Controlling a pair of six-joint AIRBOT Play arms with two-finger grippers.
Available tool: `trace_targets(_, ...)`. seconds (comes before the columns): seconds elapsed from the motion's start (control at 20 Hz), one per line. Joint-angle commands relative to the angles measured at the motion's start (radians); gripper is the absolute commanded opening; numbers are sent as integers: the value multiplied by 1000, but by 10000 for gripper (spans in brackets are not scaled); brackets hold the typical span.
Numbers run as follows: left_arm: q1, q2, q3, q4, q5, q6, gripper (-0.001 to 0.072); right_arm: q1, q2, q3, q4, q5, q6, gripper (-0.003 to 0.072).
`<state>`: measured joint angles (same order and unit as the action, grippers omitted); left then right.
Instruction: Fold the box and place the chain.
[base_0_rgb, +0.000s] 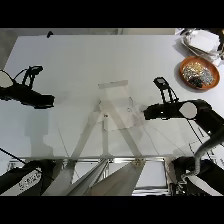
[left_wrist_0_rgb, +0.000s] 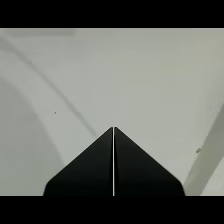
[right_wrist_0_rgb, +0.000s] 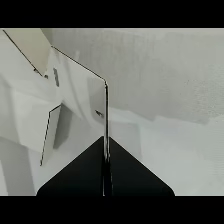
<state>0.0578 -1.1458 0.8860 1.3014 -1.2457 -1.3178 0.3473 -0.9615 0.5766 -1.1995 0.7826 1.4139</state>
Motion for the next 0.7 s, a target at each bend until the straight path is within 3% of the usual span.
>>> trace_targets(0.0,1,-2,-1,-72,47,74,15,7,2,-2,4,-6,4,12)
trace_targets(0.05,1,-8,-2,-121,51,135,109,7,2,-2,4,-5,4,12)
trace_targets(0.1,1,-18,-2,-208,53,235,384,7,2,-2,5,-3,4,12)
trace_targets(0.15,0,-35,-2,-354,38,330,521,7,2,-2,7,0,4,12)
trace_targets(0.25,-23,-89,-2,-641,-42,534,523,7,2,-2,8,12,4,13)
trace_targets(0.3,-55,-121,-2,-715,-50,592,529,7,2,-2,8,17,4,13)
trace_targets(0.65,-303,-339,50,-764,108,766,540,7,2,-2,27,24,4,13)
